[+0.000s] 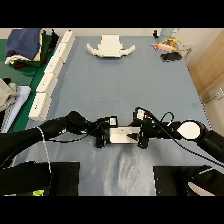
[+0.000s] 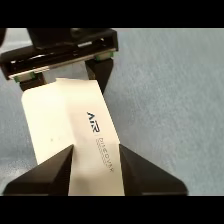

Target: Fold the box.

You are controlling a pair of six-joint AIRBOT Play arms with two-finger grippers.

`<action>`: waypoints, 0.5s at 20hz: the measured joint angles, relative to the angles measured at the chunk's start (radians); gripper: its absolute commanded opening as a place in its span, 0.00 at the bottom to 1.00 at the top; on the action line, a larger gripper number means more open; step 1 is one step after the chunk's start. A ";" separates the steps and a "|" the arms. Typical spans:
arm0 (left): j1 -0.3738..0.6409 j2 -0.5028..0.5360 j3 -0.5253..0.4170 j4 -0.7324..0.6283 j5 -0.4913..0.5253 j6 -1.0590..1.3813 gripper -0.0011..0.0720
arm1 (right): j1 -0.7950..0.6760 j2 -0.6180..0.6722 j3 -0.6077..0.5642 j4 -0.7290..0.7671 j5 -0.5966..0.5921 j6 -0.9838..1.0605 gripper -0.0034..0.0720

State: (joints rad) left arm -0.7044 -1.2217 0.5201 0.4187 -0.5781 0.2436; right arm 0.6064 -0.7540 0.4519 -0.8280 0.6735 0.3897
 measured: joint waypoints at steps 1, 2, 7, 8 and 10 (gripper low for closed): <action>0.000 0.000 0.000 0.000 0.000 0.000 0.83 | 0.011 0.001 0.004 -0.010 0.003 -0.013 0.75; 0.000 0.000 0.000 0.000 0.000 0.000 0.83 | 0.026 0.002 0.008 -0.021 0.004 -0.023 0.75; 0.000 0.000 0.000 0.000 0.000 0.000 0.83 | 0.073 -0.021 0.014 -0.110 0.002 -0.043 0.75; 0.000 0.000 0.000 0.000 0.000 0.000 0.83 | 0.076 -0.033 0.015 -0.134 -0.002 -0.046 0.75; 0.000 0.000 0.000 0.000 0.000 0.000 0.83 | 0.082 -0.056 0.015 -0.177 -0.007 -0.048 0.75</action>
